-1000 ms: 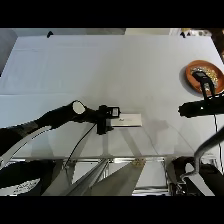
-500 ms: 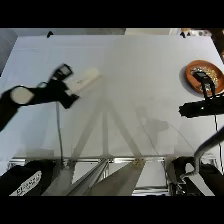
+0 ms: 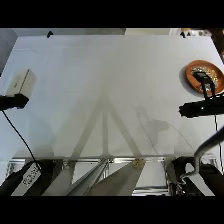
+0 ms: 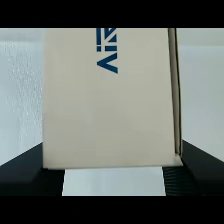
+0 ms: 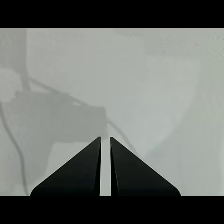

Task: Fold the box and place the chain.

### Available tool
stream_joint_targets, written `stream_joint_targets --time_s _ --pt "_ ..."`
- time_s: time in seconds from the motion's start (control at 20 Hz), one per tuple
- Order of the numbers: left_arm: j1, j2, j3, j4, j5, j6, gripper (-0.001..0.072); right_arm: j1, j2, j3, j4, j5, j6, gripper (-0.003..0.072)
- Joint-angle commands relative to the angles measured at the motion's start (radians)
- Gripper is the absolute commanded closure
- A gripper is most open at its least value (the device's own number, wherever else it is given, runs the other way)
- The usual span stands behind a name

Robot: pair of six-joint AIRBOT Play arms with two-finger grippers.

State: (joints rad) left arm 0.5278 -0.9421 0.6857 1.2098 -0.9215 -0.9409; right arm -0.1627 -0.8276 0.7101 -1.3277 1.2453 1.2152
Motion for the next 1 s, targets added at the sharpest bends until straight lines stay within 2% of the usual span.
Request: stream_joint_targets --time_s 0.0,0.05,0.1,0.15,0.2,0.25,0.45,0.5,0.55,0.65,0.95 --pt "0.047 -0.059 -0.020 0.110 -0.092 -0.053 0.0683 0.000 0.001 0.001 0.000 0.000 0.000 0.0606" --pt "0.047 -0.070 -0.023 0.111 -0.095 -0.063 0.0647 0.000 0.001 0.001 0.000 0.000 0.000 0.0606" --pt "0.047 -0.072 -0.023 0.112 -0.101 -0.062 0.0539 -0.001 0.001 0.001 0.000 0.000 0.000 0.0606" --pt "0.047 -0.072 -0.023 0.114 -0.106 -0.054 0.0329 0.000 0.001 0.001 0.000 0.000 0.000 0.0606" --pt "0.047 -0.072 -0.023 0.124 -0.118 -0.054 0.0183 0.000 0.001 0.001 0.000 0.000 0.000 0.0606" --pt "0.046 -0.072 -0.023 0.141 -0.131 -0.054 0.0145 0.000 0.001 0.001 0.000 0.000 0.000 0.0606" --pt "0.046 -0.072 -0.023 0.151 -0.167 -0.054 0.0126 -0.001 0.001 0.001 0.000 0.000 0.000 0.0606" --pt "0.045 -0.072 -0.023 0.153 -0.169 -0.055 0.0081 0.000 0.001 0.001 0.000 0.000 0.000 0.0606" --pt "0.044 -0.069 -0.023 0.153 -0.169 -0.055 0.0004 0.000 0.001 0.001 0.000 0.000 0.000 0.0606" --pt "0.044 -0.044 -0.023 0.153 -0.168 -0.055 0.0009 0.000 0.001 0.001 0.000 0.000 0.000 0.0606" --pt "0.044 0.116 -0.023 0.156 -0.156 -0.055 0.0009 0.000 0.001 0.001 0.000 0.000 0.000 0.0606"
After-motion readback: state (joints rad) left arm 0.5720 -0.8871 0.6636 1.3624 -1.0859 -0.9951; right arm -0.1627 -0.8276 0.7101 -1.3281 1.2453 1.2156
